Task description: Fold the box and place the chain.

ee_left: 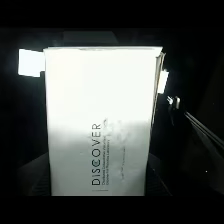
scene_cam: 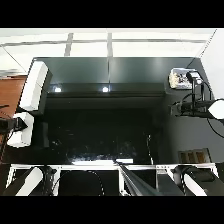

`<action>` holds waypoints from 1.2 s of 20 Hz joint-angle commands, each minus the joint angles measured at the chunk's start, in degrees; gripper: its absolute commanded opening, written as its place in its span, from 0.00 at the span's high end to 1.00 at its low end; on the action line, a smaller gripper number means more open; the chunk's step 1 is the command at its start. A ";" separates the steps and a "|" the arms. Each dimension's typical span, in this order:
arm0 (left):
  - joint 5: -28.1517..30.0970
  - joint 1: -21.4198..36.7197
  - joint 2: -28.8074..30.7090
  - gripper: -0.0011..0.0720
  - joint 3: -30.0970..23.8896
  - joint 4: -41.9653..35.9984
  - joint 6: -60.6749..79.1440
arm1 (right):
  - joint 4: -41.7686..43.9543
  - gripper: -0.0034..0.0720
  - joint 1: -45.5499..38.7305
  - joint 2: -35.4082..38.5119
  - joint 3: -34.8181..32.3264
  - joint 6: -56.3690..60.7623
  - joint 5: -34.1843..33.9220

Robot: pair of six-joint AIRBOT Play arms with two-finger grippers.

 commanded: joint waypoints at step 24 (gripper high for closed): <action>2.95 -8.41 -14.34 0.18 27.02 -4.31 -7.34 | 3.65 0.94 -0.02 0.02 0.00 2.14 0.11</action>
